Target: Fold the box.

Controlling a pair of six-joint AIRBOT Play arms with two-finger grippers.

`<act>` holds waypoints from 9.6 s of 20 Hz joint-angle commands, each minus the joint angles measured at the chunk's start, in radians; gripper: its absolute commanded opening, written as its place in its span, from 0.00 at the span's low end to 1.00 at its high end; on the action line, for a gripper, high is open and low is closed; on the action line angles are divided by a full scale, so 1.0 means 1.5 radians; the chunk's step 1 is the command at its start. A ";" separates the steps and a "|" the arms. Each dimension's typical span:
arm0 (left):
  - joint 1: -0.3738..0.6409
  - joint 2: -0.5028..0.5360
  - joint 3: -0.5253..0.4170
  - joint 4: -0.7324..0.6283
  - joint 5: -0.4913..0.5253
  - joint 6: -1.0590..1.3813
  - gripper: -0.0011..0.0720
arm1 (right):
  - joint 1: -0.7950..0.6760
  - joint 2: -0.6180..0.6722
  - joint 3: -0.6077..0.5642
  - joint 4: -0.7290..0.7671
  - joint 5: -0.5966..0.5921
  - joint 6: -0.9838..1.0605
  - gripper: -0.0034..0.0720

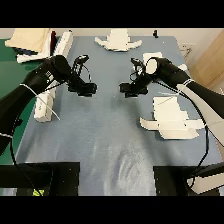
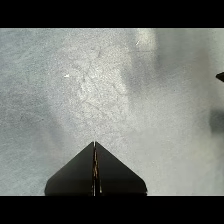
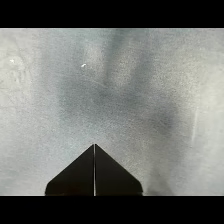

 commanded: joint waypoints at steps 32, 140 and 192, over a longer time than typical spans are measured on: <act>0.000 0.000 0.000 -0.001 0.019 0.000 0.03 | 0.001 0.000 0.001 0.000 0.000 0.000 0.05; 0.149 -0.036 -0.237 -0.555 -0.064 0.425 0.66 | -0.280 0.577 -0.750 0.384 -0.050 -0.553 0.05; -0.029 -0.214 -0.043 -0.478 -0.150 0.514 0.32 | -0.280 0.577 -0.750 0.353 -0.048 -0.540 0.05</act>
